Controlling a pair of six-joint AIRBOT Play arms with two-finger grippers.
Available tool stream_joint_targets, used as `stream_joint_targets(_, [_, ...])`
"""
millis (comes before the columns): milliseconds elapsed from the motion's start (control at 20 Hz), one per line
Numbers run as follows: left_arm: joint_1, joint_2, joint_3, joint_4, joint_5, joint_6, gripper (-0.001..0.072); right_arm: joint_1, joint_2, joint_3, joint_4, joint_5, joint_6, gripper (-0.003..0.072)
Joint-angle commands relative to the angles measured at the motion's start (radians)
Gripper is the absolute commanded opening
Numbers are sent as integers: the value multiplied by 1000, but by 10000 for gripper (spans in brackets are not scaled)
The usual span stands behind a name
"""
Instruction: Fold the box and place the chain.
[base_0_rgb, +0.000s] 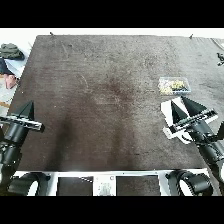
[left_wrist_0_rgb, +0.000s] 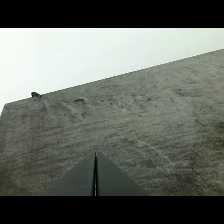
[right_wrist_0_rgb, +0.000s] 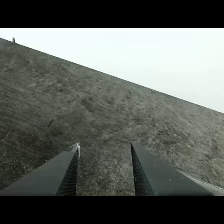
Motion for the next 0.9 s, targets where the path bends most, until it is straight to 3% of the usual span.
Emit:
stream_joint_targets(0, [-1,1,-2,0,0,0,13,0,0,0,0,0,1,384])
stream_joint_targets(200, [-1,1,-2,1,1,1,13,0,0,-1,2,-12,2,384])
stream_joint_targets(350, [-1,1,-2,1,0,1,14,0,-1,24,116,-35,2,382])
stream_joint_targets(450, [-1,1,-2,1,0,1,13,0,-25,66,113,-50,2,383])
stream_joint_targets(750, [-1,1,-2,1,1,1,13,-12,-341,267,142,-298,6,383])
stream_joint_targets(850, [-1,1,-2,1,0,1,13,-99,-490,355,174,-231,6,383])
